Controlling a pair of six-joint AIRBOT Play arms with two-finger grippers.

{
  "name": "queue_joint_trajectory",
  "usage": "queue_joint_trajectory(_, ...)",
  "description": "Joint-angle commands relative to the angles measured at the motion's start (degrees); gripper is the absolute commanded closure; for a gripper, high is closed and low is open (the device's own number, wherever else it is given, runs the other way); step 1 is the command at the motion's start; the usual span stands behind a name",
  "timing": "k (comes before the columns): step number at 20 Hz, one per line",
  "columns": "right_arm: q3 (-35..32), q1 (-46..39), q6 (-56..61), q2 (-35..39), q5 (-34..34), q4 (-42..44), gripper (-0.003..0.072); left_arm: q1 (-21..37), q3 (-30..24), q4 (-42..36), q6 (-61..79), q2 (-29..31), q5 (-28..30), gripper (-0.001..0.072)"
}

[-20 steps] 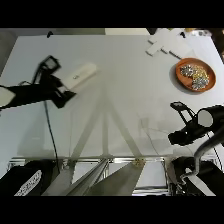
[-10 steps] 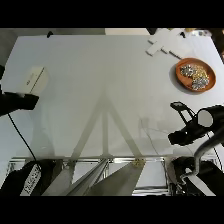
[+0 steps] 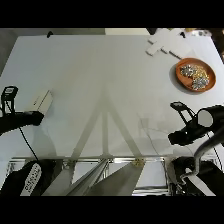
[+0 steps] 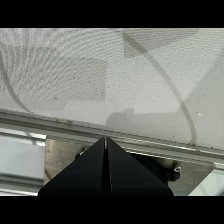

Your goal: Fold the box and place the chain.

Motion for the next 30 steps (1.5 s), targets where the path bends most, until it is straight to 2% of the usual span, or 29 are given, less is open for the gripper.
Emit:
queue_joint_trajectory(1,0.0,0.0,0.02,0.04,0.0,0.02,0.0669,0.11,-0.59,1.31,-0.17,0.02,-1.92,0.0314)
queue_joint_trajectory(2,0.0,0.0,0.02,0.04,0.0,0.02,0.0669,0.11,-0.59,1.31,-0.17,0.02,-2.32,0.0312)
queue_joint_trajectory(3,0.0,0.0,0.02,0.04,0.0,0.02,0.0669,0.11,-0.59,1.31,-0.17,0.02,-2.62,0.0273)
queue_joint_trajectory(4,0.0,0.0,0.02,0.02,0.0,0.02,0.0669,0.09,-0.59,1.31,-0.2,0.02,-2.84,0.0211)
queue_joint_trajectory(5,0.0,0.0,0.02,0.02,0.0,0.02,0.0669,0.11,-0.59,1.31,-0.2,0.02,-2.99,0.0092)
queue_joint_trajectory(6,0.0,0.0,0.02,0.04,0.0,0.02,0.0669,0.11,-0.59,1.31,-0.24,0.04,-3.21,0.0007)
queue_joint_trajectory(11,0.0,0.0,0.02,0.04,0.0,0.02,0.0669,0.09,-0.59,2.51,-1.51,0.35,-4.48,0.0012)
queue_joint_trajectory(13,0.0,0.0,0.02,0.04,0.0,0.02,0.0669,0.04,-0.59,2.73,-3.5,2.38,-4.46,0.0012)
queue_joint_trajectory(19,0.0,0.0,0.02,0.02,0.0,0.02,0.0669,-0.31,-0.59,5.14,-3.63,16.41,-9.2,0.0016)
queue_joint_trajectory(22,0.0,0.0,0.02,0.02,0.0,0.02,0.0669,-0.33,-0.59,5.14,-3.63,21.35,-11.93,0.0016)
queue_joint_trajectory(30,0.0,0.0,0.02,0.04,0.0,0.02,0.0669,-0.35,-0.59,1.62,-3.63,22.29,-13.18,0.0016)
